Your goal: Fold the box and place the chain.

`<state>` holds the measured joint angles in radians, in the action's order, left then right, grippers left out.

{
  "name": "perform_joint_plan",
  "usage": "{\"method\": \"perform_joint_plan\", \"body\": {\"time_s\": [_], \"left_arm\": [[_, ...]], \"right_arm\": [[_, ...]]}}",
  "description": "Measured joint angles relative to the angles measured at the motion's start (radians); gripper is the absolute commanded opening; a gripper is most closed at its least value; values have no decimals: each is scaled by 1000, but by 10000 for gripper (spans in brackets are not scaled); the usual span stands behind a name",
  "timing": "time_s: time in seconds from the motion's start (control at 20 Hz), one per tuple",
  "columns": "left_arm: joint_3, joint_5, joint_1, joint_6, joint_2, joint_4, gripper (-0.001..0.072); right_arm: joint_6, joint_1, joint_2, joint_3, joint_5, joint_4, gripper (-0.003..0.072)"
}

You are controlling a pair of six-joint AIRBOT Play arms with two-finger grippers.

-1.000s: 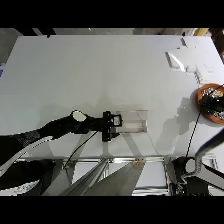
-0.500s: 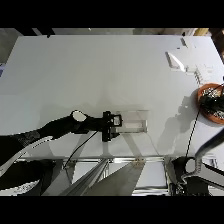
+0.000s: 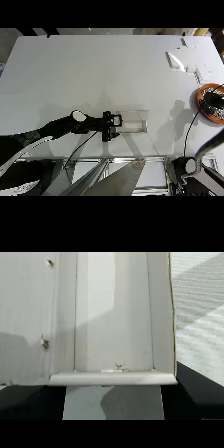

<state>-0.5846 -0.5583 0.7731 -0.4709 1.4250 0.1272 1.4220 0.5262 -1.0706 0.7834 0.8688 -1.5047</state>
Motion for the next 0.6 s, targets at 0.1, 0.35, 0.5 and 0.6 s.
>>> {"method": "perform_joint_plan", "body": {"time_s": [0.1,0.35,0.5,0.6], "left_arm": [[0,0,0,0,0,0,314],[0,0,0,0,0,0,314],[0,0,0,0,0,0,314],[0,0,0,0,0,0,314]], "right_arm": [[-60,-16,64,0,43,64,16],[-230,-122,235,0,191,231,16],[-283,-218,325,0,288,283,16],[-301,-293,381,0,351,301,16]]}}
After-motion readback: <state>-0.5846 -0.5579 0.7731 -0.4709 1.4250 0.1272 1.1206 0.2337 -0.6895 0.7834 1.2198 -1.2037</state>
